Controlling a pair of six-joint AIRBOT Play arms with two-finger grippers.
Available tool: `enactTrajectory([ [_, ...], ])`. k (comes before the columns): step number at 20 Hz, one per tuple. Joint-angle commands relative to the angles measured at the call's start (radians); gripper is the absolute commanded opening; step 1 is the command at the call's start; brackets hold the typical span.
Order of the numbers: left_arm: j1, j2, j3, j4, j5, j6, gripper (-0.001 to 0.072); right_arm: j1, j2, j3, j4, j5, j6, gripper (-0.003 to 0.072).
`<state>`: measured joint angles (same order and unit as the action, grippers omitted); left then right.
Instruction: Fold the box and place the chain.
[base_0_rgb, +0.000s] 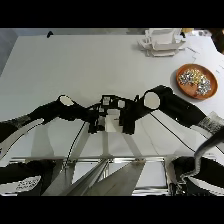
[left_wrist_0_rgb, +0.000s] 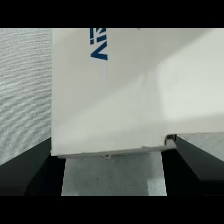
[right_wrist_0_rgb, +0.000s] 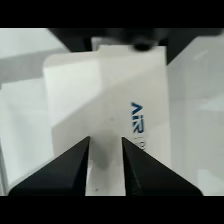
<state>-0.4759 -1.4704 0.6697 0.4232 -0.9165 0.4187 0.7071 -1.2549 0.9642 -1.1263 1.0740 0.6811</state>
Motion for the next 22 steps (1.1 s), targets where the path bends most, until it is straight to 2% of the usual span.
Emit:
enactTrajectory([
  [1,0.001,0.001,0.001,0.000,0.000,0.000,0.0192,0.006,0.005,-0.001,-0.060,0.032,-0.008,0.0279],
  [6,0.001,0.001,0.001,0.000,0.000,0.000,0.0192,0.005,0.004,-0.001,-0.055,-0.029,0.019,0.0279],
  [11,0.001,0.001,0.001,0.000,0.000,0.000,0.0192,0.006,0.004,-0.001,-0.003,-0.023,0.017,0.0278],
  [17,0.001,0.001,0.001,0.000,0.000,0.000,0.0192,0.005,0.004,-0.001,-0.018,-0.001,0.018,0.0275],
  [22,0.001,0.001,0.001,0.000,0.000,0.000,0.0192,0.005,0.003,-0.001,-0.050,-0.050,0.024,0.0220],
])
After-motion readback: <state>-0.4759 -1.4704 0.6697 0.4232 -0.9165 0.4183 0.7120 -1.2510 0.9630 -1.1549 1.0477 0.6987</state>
